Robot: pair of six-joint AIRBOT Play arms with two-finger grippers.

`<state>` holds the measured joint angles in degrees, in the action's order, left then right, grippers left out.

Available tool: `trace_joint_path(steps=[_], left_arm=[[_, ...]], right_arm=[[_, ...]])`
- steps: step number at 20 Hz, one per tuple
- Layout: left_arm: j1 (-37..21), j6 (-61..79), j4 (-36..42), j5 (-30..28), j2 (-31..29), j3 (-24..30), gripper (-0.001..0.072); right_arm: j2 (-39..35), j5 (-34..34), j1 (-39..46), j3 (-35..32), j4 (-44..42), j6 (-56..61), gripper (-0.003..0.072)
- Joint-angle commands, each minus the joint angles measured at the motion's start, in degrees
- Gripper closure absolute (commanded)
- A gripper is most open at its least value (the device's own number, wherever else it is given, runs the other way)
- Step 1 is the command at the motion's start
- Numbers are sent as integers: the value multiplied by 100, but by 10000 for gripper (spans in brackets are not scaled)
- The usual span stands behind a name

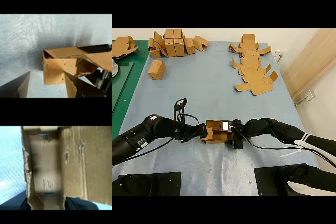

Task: Fold the box.

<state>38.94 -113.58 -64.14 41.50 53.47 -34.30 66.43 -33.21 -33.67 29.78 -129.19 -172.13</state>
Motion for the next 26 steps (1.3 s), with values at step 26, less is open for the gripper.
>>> trace_joint_path(steps=[26], left_arm=[[501, 730, 363, 243, 1537, -885, 54]], right_arm=[[4, 0, 2, 2, -2, 2, 249]])
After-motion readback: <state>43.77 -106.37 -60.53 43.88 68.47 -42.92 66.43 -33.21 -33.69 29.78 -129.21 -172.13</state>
